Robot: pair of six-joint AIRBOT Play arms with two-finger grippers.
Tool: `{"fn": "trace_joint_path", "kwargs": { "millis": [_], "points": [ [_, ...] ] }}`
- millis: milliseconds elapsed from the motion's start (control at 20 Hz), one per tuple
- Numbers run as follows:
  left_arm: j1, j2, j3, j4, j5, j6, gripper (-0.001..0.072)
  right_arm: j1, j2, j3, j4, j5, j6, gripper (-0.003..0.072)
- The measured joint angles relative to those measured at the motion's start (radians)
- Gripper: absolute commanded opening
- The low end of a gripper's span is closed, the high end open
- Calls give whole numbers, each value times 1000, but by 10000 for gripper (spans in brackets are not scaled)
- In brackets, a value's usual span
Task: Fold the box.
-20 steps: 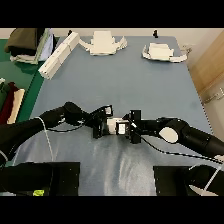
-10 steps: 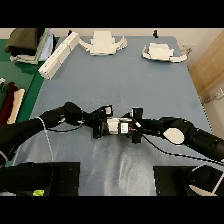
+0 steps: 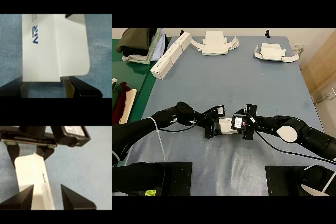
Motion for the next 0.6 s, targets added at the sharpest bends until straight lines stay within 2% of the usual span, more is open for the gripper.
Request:
{"fn": "trace_joint_path", "kwargs": {
  "millis": [600],
  "points": [
    [0, 0, 0, 0, 0, 0, 482, 4, -24, 0, 45, 92, -43, 515]
  ]
}}
